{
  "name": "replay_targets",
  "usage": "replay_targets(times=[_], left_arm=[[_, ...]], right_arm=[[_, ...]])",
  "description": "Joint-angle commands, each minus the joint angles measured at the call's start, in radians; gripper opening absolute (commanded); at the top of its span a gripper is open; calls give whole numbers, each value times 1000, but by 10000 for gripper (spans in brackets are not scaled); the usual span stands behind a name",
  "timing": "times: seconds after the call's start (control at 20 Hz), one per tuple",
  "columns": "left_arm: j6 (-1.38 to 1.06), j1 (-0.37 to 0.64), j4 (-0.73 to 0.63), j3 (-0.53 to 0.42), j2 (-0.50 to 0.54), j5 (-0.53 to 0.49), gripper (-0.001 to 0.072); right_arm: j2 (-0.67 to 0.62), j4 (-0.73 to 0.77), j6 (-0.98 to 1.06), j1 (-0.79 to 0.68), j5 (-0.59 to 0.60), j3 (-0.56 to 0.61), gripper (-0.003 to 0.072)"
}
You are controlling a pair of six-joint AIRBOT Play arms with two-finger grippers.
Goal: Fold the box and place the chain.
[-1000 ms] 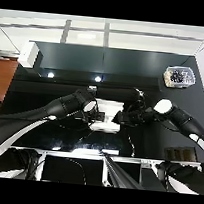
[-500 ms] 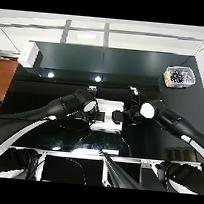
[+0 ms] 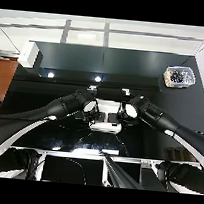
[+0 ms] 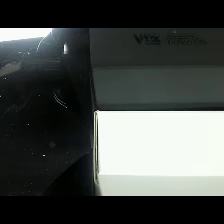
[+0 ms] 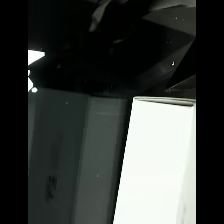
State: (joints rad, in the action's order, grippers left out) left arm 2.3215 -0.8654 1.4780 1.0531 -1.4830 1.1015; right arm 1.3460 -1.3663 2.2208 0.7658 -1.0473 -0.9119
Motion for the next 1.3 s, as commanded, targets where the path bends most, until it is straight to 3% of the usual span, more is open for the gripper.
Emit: replay_targets(times=[0.0, 0.45, 0.5, 0.6, 0.65, 0.85, 0.9, 1.05, 1.1, 1.25], left_arm=[[0, 1, 1, 0, 0, 0, 28], [0, 1, 1, 0, 0, 0, 28], [0, 1, 1, 0, 0, 0, 29], [0, 1, 1, 0, 0, 0, 29], [0, 1, 1, 0, 0, 0, 29], [0, 1, 1, 0, 0, 0, 29], [0, 1, 1, 0, 0, 0, 28], [0, 1, 1, 0, 0, 0, 29], [0, 1, 1, 0, 0, 0, 28], [0, 1, 1, 0, 0, 0, 29]], right_arm=[[12, -23, 31, 11, -27, -10, 413], [43, -23, 31, 12, -25, -10, 401], [43, -23, 31, 12, -21, -10, 312], [43, -22, 31, 12, -20, -10, 296], [43, -23, 31, 12, -21, -10, 242], [43, -23, 34, 12, -22, -10, 239], [43, -22, 35, 12, -22, -10, 136], [43, -22, 35, 12, -22, -10, 116], [43, -22, 35, 12, -22, -10, 14], [43, -23, 35, 12, -22, -10, 12]])
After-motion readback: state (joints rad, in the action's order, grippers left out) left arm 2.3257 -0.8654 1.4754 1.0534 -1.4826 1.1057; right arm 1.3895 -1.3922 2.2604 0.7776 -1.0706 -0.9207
